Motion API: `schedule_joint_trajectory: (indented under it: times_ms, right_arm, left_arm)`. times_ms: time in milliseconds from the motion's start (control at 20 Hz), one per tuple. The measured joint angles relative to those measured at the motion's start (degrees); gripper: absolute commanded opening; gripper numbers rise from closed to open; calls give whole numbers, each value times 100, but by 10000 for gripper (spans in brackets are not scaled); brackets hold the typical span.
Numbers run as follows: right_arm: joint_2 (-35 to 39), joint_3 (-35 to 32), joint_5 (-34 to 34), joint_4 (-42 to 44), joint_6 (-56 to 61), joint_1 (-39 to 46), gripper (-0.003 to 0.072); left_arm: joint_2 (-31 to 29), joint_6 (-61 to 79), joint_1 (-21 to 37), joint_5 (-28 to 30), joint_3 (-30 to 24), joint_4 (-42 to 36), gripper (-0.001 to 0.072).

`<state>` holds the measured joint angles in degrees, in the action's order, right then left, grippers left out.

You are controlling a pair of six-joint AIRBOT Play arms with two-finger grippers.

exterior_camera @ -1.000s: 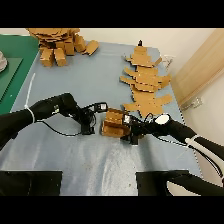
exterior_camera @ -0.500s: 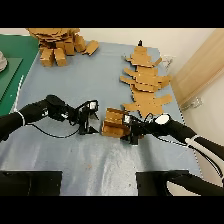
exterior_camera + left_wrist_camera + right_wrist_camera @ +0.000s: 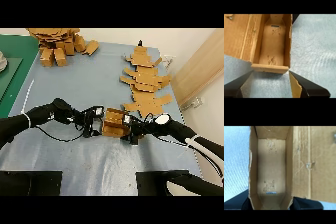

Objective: Fold the box.

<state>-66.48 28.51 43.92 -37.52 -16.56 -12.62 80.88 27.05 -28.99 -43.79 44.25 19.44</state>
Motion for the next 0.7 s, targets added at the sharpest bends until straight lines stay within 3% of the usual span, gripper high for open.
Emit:
schedule_joint_trajectory:
  times_ms: [700]
  right_arm:
    - [0, 0, 4, 2, 0, 0, 520]
  left_arm:
    - [201, -2, -162, 52, 133, -57, 687]
